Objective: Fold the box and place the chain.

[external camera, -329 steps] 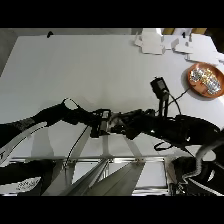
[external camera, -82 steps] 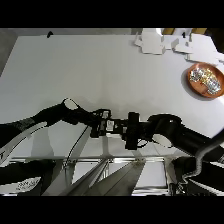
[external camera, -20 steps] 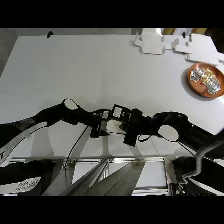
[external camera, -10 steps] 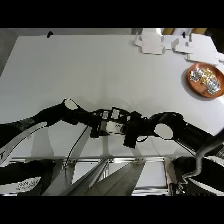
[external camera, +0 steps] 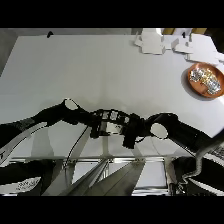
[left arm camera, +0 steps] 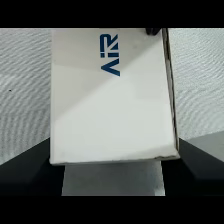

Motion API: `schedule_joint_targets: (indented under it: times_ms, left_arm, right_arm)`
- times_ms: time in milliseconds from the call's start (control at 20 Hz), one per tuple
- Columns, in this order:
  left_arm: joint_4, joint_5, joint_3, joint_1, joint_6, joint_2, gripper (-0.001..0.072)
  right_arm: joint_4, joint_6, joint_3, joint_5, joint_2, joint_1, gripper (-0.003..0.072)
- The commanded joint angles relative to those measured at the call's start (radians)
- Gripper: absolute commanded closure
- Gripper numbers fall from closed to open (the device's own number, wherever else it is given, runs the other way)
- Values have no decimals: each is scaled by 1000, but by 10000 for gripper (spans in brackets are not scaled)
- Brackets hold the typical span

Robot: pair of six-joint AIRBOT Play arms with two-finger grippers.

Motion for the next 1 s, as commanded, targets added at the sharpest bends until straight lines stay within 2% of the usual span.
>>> schedule_joint_targets:
  times_ms: [0, 250, 300, 500, 600, 800, 850, 950]
  left_arm:
    - [-3, -1, 1, 1, -3, 1, 437]
    - [-3, -1, 1, 1, -3, 1, 437]
    - [-3, -1, 1, 1, -3, 1, 437]
    - [-3, -1, 1, 1, -3, 1, 437]
    - [-3, -1, 1, 1, -3, 1, 437]
    - [-3, -1, 1, 1, -3, 1, 437]
    - [-3, -1, 1, 1, -3, 1, 437]
    - [-3, -1, 1, 1, -3, 1, 437]
  right_arm:
    - [-4, 0, -3, 3, -8, 1, 666]
    - [-8, 12, -3, -56, 61, -26, 660]
    - [-10, 12, -3, -57, 80, -45, 618]
    - [-21, 72, 0, -34, 163, -126, 618]
    - [-68, 118, 0, 22, 210, -192, 618]
    - [-363, 382, 0, 210, 225, -398, 631]
    - [-415, 431, 0, 251, 217, -467, 667]
    - [-447, 501, -4, 285, 198, -603, 667]
